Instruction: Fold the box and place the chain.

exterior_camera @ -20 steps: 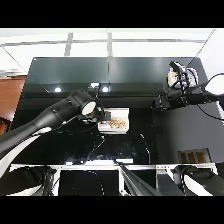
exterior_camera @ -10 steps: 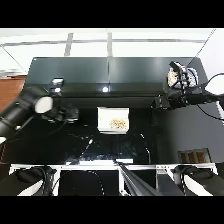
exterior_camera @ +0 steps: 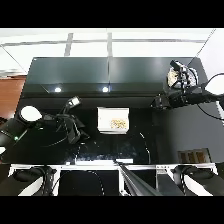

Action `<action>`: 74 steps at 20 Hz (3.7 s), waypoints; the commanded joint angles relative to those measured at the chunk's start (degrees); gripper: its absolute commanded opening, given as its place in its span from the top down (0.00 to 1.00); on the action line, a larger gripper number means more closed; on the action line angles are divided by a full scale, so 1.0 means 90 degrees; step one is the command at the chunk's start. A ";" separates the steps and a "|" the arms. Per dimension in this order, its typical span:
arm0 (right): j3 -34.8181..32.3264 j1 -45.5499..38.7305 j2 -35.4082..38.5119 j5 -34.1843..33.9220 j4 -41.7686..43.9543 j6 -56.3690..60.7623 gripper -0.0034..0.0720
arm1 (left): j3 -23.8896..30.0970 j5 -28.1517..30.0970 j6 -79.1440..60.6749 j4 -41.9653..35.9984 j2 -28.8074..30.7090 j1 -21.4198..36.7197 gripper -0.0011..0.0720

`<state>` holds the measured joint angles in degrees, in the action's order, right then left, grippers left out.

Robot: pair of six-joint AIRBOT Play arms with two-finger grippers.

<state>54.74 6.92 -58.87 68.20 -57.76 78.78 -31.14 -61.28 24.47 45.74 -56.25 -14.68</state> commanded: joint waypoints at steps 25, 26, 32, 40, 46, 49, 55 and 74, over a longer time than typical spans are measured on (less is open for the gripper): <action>-0.0058 0.0163 -0.0092 -0.0831 0.0029 0.0083 0.59 | -0.1020 0.1263 -0.4580 -0.1392 -0.2560 -0.0699 0.16; -0.0063 0.0255 -0.0199 -0.1117 0.0034 0.0097 0.59 | -0.1020 0.1256 -0.4580 -0.1387 -0.2560 -0.0743 0.24; -0.0063 0.1107 -0.1355 -0.2295 0.1032 -0.0168 0.06 | -0.1020 0.1273 -0.4575 -0.1350 -0.2560 -0.0920 0.44; 0.0255 0.1693 -0.1372 -0.0629 0.1030 -0.4476 0.06 | -0.1020 0.1285 -0.4578 -0.1350 -0.2560 -0.0920 0.44; 0.0289 0.1962 -0.1387 -0.0340 0.1088 -0.5384 0.06 | -0.1020 0.1292 -0.4575 -0.1353 -0.2560 -0.0920 0.44; 0.0289 0.2171 -0.1486 -0.0369 0.0780 -0.5450 0.06 | -0.1020 0.1292 -0.4575 -0.1350 -0.2560 -0.0920 0.44; 0.0287 0.2356 -0.1843 -0.0542 0.0605 -0.5450 0.06 | -0.1020 0.1294 -0.4575 -0.1350 -0.2560 -0.0920 0.44; 0.0182 0.2424 -0.1882 -0.0461 0.0551 -0.5447 0.46 | -0.1020 0.1294 -0.4573 -0.1353 -0.2560 -0.0920 0.44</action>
<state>56.47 28.75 -75.79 64.60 -52.25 29.67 -40.27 -49.65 -16.69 33.56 -79.26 -22.92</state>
